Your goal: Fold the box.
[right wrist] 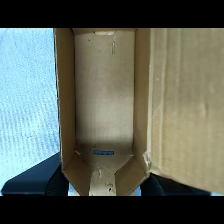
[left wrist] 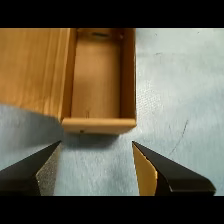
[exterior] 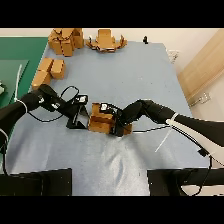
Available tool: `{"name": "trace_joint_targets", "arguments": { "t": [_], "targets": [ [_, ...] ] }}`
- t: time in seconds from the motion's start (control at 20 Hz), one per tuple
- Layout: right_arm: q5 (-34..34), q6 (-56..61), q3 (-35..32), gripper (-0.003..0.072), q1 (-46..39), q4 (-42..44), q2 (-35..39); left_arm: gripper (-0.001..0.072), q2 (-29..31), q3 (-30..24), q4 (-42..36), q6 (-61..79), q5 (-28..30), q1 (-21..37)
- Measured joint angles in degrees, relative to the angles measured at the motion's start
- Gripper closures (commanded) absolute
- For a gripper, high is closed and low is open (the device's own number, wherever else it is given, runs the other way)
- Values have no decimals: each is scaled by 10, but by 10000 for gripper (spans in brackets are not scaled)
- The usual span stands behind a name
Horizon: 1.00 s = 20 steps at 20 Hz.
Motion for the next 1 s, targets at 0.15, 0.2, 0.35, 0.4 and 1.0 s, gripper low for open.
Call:
{"name": "trace_joint_targets", "arguments": {
  "t": [0.15,0.2,0.35,0.4,1.0],
  "targets": [
    [0,0,0,679,0,0,0,22,-6,0,-16,5,0,-16],
    [0,0,0,679,0,0,0,22,-8,0,-18,6,2,-19],
    [0,-1,0,679,0,0,0,22,-12,0,-22,7,4,-28],
    [0,-1,0,679,0,0,0,22,-13,-1,-21,7,4,-30],
    [0,0,0,679,0,0,0,23,-19,-1,-6,-2,40,-35]
  ]
}}
